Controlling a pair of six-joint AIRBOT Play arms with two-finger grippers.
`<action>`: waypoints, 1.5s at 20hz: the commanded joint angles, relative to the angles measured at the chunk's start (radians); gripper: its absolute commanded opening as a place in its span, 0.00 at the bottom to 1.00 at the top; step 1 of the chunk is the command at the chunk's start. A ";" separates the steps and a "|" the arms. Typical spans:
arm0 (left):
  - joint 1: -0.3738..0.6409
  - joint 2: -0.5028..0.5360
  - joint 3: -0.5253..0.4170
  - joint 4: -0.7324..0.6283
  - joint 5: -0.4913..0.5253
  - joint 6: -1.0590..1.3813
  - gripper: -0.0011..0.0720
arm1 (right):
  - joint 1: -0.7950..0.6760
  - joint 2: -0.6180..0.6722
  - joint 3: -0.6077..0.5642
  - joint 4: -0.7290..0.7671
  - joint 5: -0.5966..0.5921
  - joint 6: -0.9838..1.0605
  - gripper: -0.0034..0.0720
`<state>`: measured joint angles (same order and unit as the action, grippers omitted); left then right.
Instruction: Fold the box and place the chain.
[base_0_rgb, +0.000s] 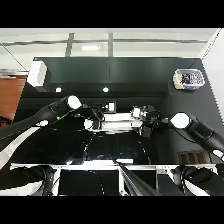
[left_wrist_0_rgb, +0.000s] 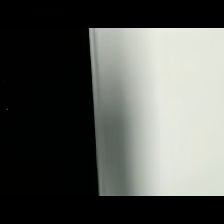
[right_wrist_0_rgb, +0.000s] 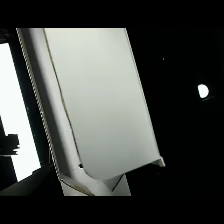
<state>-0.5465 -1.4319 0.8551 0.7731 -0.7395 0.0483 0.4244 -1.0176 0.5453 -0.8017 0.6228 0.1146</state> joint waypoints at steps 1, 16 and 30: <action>0.000 0.000 0.000 0.000 -0.001 0.001 0.05 | -0.002 -0.014 0.001 0.087 0.000 -0.062 1.00; 0.000 0.000 0.000 0.000 -0.001 0.001 0.05 | -0.098 -0.225 0.001 0.300 0.116 -0.446 1.00; 0.000 0.000 0.000 0.000 -0.001 0.001 0.05 | -0.097 -0.246 0.001 0.304 0.105 -0.442 0.79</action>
